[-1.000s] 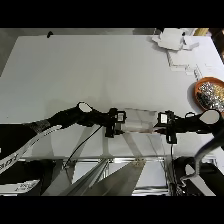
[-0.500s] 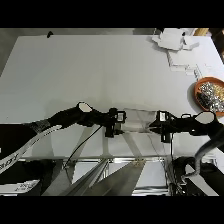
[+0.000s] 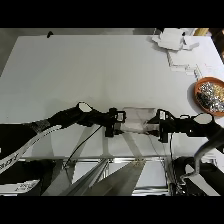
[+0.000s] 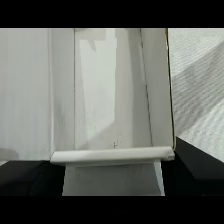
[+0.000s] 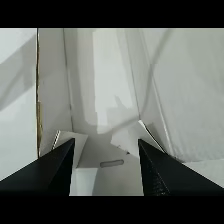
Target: Fold the box and place the chain.
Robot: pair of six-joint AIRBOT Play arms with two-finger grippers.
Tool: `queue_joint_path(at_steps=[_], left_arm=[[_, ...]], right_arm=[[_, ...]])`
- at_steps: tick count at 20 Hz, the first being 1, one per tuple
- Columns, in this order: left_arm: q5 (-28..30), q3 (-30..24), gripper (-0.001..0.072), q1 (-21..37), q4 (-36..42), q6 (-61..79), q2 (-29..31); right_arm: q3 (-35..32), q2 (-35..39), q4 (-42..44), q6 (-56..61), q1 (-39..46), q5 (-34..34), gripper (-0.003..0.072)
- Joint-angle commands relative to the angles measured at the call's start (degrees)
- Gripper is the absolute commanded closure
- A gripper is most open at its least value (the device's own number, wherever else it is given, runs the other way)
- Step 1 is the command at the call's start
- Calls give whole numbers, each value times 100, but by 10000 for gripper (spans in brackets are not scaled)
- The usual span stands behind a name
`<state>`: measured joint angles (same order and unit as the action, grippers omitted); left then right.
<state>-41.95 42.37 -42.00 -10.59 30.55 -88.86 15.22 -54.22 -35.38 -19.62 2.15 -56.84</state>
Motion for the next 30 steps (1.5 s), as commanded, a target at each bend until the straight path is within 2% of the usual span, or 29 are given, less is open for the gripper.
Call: queue_joint_path(at_steps=[1, 2, 4, 5, 8, 9, 11, 14, 17, 20, 22, 25, 28, 30], left_arm=[[-9, 2, 368, 0, 7, 4, 2], [-7, 2, 368, 0, 7, 4, 2], [-9, 2, 368, 0, 7, 7, 2], [-7, 2, 368, 0, 7, 7, 2], [-7, 2, 368, 0, 7, 7, 2], [-9, 2, 368, 0, 7, 4, 2], [-9, 2, 368, 0, 7, 7, 2], [-9, 2, 368, 0, 7, 7, 2], [-7, 2, 368, 0, 7, 4, 2], [-7, 2, 368, 0, 7, 7, 2], [-7, 2, 368, 0, 7, 7, 2], [-9, 2, 368, 0, 7, 4, 2], [-7, 2, 368, 0, 7, 7, 2], [-7, 2, 368, 0, 7, 7, 2]], right_arm=[[-42, 173, 9, 529, -4, 31, 270], [-15, 361, -251, 831, -4, 31, 357], [240, 785, -1213, 1700, -4, -162, 596], [428, 925, -1611, 2100, -4, -367, 669], [1097, 1040, -2218, 3442, 31, -1062, 669], [1272, 1038, -2326, 4107, 120, -1097, 669], [1458, 1038, -2398, 5357, 505, -975, 669], [1453, 953, -2564, 6463, 1141, -769, 669], [1438, 437, -2955, 7630, 1460, -754, 670], [1335, -361, -2855, 7997, 1545, -1246, 670], [1123, -695, -2774, 8089, 1545, -1305, 670], [802, -798, -2234, 7949, 1462, -1257, 670], [752, -754, -1611, 7888, 1152, -1484, 670], [752, -595, -1539, 7897, 920, -1499, 669]])
